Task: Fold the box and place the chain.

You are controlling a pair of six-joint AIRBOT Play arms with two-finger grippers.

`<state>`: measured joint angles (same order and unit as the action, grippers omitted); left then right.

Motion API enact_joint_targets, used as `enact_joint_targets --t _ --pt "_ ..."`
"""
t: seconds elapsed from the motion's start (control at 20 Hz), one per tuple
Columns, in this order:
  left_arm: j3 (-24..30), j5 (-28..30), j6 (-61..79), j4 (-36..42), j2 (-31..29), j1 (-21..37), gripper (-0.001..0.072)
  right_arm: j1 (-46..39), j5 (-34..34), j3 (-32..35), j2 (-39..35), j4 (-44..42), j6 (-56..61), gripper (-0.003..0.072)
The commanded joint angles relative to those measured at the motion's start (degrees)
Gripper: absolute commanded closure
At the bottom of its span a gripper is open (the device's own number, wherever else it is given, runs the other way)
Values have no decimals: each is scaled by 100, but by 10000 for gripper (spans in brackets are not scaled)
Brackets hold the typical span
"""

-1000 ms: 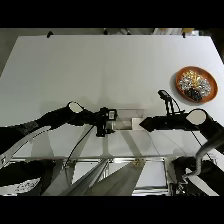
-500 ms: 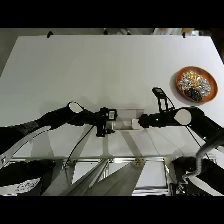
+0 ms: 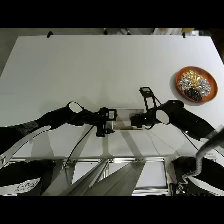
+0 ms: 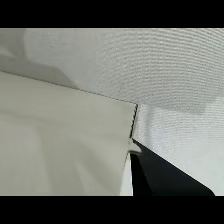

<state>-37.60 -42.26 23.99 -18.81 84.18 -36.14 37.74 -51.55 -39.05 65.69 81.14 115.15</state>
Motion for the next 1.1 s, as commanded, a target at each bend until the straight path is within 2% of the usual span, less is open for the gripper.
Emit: enact_joint_targets --t 0.0,0.35,0.5,0.55,0.65,0.7,0.85,0.95,1.05 --pt "-4 4 4 4 2 -2 318 256 -94 -90 343 293 669 373" --pt "-4 2 4 4 2 -2 318 267 -116 -90 651 459 1106 389" --pt "-4 4 4 4 2 -2 318 267 -138 -90 658 544 1104 529" --pt "-4 4 4 4 2 -2 318 267 -144 -90 658 546 1104 540" --pt "-4 4 4 4 2 -2 318 267 -164 -90 658 544 1099 662" --pt "-4 4 4 4 2 -2 318 267 -164 -90 658 544 1099 669" --pt "-4 4 4 4 2 -2 318 267 -157 -90 658 546 1099 656" --pt "-4 4 4 4 2 -2 318 267 -149 -90 656 549 1102 506" --pt "-4 4 4 4 2 -2 318 267 -208 -98 625 566 1099 503"
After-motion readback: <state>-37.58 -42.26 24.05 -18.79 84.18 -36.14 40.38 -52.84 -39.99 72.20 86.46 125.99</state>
